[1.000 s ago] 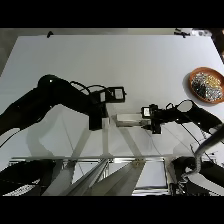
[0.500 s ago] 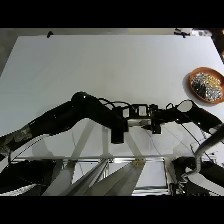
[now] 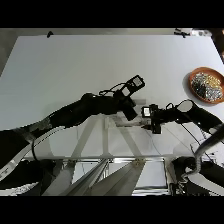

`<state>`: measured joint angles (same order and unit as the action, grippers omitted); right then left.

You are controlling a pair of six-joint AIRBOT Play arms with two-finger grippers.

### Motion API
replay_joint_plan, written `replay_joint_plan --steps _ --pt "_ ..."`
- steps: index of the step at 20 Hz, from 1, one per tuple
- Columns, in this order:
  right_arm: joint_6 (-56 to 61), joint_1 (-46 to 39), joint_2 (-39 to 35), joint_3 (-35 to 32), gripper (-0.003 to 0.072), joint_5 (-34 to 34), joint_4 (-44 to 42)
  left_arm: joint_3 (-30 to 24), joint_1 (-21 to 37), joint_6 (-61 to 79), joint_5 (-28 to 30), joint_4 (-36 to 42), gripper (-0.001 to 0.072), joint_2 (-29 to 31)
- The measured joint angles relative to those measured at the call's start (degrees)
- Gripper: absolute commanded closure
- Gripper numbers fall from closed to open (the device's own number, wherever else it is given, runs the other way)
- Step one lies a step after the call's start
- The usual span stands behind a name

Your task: Fold the box and place the chain.

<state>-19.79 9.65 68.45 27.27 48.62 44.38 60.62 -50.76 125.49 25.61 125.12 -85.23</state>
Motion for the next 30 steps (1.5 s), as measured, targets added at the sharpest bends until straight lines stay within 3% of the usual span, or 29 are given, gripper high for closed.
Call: replay_joint_plan --steps 8,15,16,17,18,21,26,30 --pt "0.0 0.0 0.0 0.0 0.0253 0.0 0.0 0.02 0.24 -2.54 0.2 -0.09 0.0703 -5.66" --pt "-0.04 0.02 0.0 -0.02 0.0253 0.09 0.07 0.02 0.24 -2.67 0.7 -0.07 0.0692 -5.57" --pt "-0.02 0.02 0.0 -0.02 0.0253 0.07 0.07 0.02 0.24 -2.62 0.68 -0.07 0.0644 -5.05" --pt "-0.02 0.0 0.0 -0.02 0.0253 0.07 0.07 0.02 0.24 -2.51 0.55 -0.07 0.0529 -4.24" --pt "-0.02 0.02 0.0 -0.02 0.0253 0.04 0.04 0.02 0.26 -2.49 0.39 -0.07 0.0472 -3.34" --pt "0.0 0.0 0.0 -0.02 0.0253 -0.02 0.02 0.0 0.39 -2.25 1.05 -0.72 0.0474 0.57" --pt "-0.02 0.0 0.0 -0.02 0.0253 0.0 0.02 0.0 0.46 -2.25 13.05 -6.43 0.0571 7.13" --pt "-0.02 0.02 0.0 -0.02 0.0253 -0.02 0.02 -1.79 0.59 -2.62 21.75 -8.9 0.0573 10.67"
